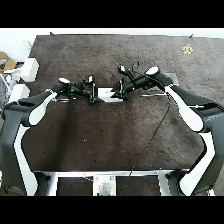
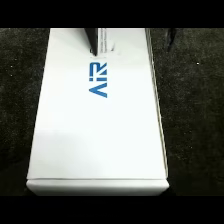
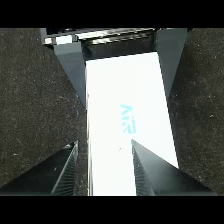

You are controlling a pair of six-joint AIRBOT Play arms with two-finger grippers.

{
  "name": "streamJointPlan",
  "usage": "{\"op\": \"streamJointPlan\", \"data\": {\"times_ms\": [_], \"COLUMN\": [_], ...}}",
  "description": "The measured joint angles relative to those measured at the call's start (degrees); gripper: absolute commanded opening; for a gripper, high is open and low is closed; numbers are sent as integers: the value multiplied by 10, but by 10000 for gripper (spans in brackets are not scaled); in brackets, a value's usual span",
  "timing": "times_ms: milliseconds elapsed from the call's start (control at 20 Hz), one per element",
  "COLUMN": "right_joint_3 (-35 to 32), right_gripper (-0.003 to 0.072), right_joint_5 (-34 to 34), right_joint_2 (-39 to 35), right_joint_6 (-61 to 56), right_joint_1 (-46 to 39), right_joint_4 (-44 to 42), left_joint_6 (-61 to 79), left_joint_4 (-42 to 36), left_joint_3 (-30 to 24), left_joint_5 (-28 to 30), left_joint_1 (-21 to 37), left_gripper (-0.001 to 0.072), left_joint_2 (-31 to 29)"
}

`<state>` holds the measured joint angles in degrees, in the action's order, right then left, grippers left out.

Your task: Fold the box and place the chain.

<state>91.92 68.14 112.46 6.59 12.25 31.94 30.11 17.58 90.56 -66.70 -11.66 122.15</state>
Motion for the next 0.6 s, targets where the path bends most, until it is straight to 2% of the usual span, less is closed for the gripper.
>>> {"op": "streamJointPlan", "data": {"times_ms": [150, 200, 250, 300, 350, 600], "right_joint_3": [0, 0, 0, 0, 0, 0], "right_gripper": [381, 240, 135, 43, 4, 4], "right_joint_5": [3, 4, 4, 5, 11, 27], "right_joint_2": [0, -1, -3, -3, -5, -3], "right_joint_6": [-1, -2, -2, -2, -2, -4], "right_joint_1": [-1, -2, -5, -8, -10, -15], "right_joint_4": [-4, -10, -19, -38, -63, -88], "left_joint_6": [0, 0, 0, 0, 0, 0], "left_joint_4": [0, 0, 0, 0, 0, 0], "left_joint_3": [0, 0, 0, 0, 0, 0], "left_joint_5": [0, 0, 0, -1, -1, 0], "left_joint_1": [0, 0, 0, 0, 0, 0], "left_gripper": [222, 223, 222, 222, 222, 222], "left_joint_2": [0, 0, 0, 0, 0, 0]}}
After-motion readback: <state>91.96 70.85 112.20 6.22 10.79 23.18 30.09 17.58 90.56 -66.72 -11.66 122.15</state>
